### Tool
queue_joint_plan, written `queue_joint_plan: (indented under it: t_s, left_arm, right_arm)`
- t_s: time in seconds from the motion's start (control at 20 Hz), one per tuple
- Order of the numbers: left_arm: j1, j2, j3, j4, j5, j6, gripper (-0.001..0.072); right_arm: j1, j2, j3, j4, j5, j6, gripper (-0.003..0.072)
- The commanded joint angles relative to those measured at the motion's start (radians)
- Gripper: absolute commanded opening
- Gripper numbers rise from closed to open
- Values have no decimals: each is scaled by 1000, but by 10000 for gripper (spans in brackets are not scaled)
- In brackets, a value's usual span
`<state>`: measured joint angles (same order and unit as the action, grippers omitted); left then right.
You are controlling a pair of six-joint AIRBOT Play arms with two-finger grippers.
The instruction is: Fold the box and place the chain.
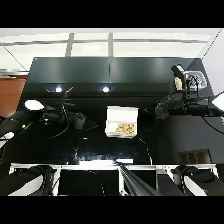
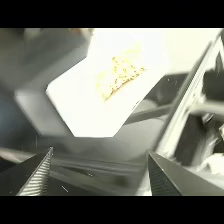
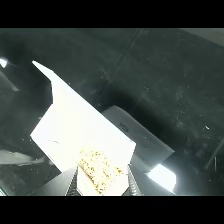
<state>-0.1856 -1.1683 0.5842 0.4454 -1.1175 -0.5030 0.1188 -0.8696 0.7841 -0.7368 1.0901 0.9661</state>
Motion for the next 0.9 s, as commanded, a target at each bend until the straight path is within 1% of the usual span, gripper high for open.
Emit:
queue_joint_plan:
  t_s: [0.0, 0.1, 0.15, 0.2, 0.25, 0.3, 0.4, 0.6, 0.7, 0.85]
  left_arm:
    - [-50, -29, 0, 42, 70, 517, 720]
    - [-93, -30, 12, 232, 148, 645, 720]
    - [-122, -34, 26, 341, 168, 674, 720]
    - [-145, -41, 31, 380, 208, 698, 720]
    - [-158, -55, 31, 357, 255, 723, 720]
    - [-162, -74, 33, 308, 279, 750, 720]
    - [-162, -117, 53, 237, 245, 774, 720]
    - [-171, -183, 100, 109, 208, 809, 720]
    - [-199, -209, 130, 108, 180, 809, 720]
    - [-246, -240, 153, 107, 179, 792, 719]
  right_arm:
    - [0, 0, 0, -1, 6, 8, 372]
    - [0, 0, 0, -1, 5, 11, 372]
    - [0, 0, 0, -1, 6, 14, 372]
    - [0, 0, 0, 0, 6, 23, 372]
    - [0, 0, 0, 0, 6, 26, 372]
    - [0, -1, 0, 0, 5, 26, 372]
    - [0, 0, 0, -1, 5, 26, 371]
    - [0, 0, 0, -1, 5, 26, 372]
    - [0, 0, 0, -1, 5, 26, 372]
    - [0, 0, 0, -1, 5, 26, 371]
